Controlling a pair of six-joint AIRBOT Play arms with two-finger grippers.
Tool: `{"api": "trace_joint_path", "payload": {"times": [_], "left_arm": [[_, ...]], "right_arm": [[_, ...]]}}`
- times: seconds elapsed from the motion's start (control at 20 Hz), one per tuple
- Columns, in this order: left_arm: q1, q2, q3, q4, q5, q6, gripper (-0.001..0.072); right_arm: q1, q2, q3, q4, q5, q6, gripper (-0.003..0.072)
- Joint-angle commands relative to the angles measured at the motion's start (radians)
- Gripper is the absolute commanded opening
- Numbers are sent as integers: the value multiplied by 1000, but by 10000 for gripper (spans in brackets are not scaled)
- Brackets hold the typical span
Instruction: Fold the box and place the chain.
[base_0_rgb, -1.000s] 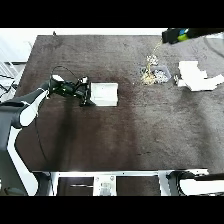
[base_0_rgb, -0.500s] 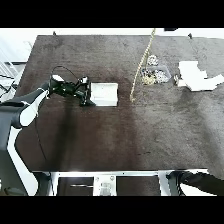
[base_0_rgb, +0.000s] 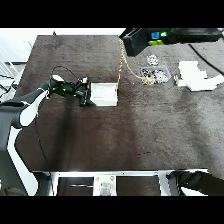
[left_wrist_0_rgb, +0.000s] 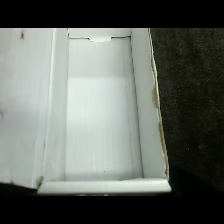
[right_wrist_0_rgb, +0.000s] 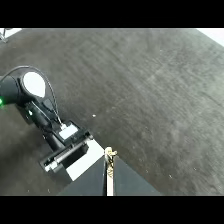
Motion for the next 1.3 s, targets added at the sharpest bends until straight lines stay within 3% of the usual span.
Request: {"api": "trace_joint_path", "payload": {"times": [0.0,0.45,0.8,1.25], "left_arm": [[0,0,0,0,-1,0,476],[0,0,0,0,-1,0,476],[0,0,0,0,0,0,476],[0,0,0,0,0,0,476]], "right_arm": [[18,-10,-40,0,-85,31,10],[26,-108,-41,4,-130,32,10],[41,-111,-117,3,-129,55,10],[46,-111,-136,-42,-60,85,10]]}}
